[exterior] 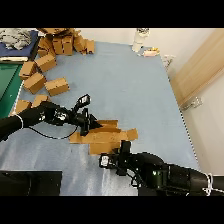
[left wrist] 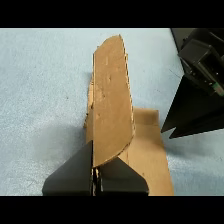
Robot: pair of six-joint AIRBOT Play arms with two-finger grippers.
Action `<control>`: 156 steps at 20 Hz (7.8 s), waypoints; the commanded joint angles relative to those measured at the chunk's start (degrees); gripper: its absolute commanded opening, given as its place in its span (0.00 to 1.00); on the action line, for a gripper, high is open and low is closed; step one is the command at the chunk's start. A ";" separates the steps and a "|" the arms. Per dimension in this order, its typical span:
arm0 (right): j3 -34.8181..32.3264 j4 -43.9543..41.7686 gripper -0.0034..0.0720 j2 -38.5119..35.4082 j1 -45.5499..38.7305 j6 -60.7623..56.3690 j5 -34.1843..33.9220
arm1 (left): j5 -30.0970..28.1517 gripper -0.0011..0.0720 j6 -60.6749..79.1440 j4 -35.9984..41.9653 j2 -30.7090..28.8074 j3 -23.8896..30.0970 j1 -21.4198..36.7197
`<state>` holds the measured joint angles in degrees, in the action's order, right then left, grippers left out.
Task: Fold the box.
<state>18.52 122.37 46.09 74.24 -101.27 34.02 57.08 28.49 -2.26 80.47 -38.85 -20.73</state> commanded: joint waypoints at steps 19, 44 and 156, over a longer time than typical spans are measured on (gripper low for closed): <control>-0.98 3.93 0.58 2.99 0.00 1.27 -0.17 | 0.07 0.03 0.02 0.00 0.02 0.00 0.00; 3.30 7.43 0.58 2.78 -5.01 -7.23 -1.03 | 0.07 0.03 0.02 0.00 0.02 0.00 0.00; 12.37 -93.02 0.71 26.32 -55.30 126.88 13.03 | 0.07 0.03 0.02 0.00 0.02 0.00 0.00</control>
<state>30.92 29.17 72.38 18.96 25.63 47.13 57.17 28.49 -2.26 80.47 -38.85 -20.73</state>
